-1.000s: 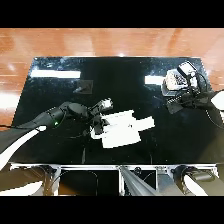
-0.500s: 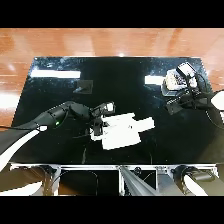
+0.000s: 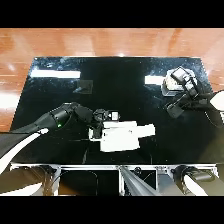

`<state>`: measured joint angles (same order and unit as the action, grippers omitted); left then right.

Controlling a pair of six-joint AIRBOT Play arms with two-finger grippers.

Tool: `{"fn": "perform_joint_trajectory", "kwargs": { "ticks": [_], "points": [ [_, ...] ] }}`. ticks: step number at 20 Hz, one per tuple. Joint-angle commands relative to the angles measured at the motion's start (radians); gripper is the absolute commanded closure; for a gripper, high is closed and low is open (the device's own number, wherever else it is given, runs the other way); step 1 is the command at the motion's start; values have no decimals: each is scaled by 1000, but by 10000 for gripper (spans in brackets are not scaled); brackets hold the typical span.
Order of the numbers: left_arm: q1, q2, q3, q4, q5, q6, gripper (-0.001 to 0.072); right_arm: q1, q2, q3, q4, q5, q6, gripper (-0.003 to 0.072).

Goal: Fold the box and place the chain.

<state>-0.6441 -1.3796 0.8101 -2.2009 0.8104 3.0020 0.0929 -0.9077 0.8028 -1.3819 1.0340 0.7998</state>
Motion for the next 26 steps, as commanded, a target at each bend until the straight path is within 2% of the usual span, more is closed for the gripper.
{"fn": "perform_joint_trajectory", "kwargs": {
  "ticks": [1,3,5,7,12,17,26],
  "points": [
    [1,-5,42,5,-38,0,690,1,-4,-43,18,14,-182,-27],
    [13,-24,68,2,-34,0,690,1,-16,-106,107,9,-318,-28],
    [16,-32,69,-4,-26,0,689,7,-37,-180,258,7,-472,-27],
    [14,-32,64,-7,-23,0,690,51,-38,-251,317,1,-592,-28],
    [16,-37,64,-6,-31,-1,690,198,-38,-359,282,-86,-623,-27],
    [37,-52,64,-10,-40,-1,690,307,-56,-372,288,-182,-659,-27],
    [64,-52,64,-14,-35,-33,690,327,-61,-358,286,-178,-659,-27]
  ]
}}
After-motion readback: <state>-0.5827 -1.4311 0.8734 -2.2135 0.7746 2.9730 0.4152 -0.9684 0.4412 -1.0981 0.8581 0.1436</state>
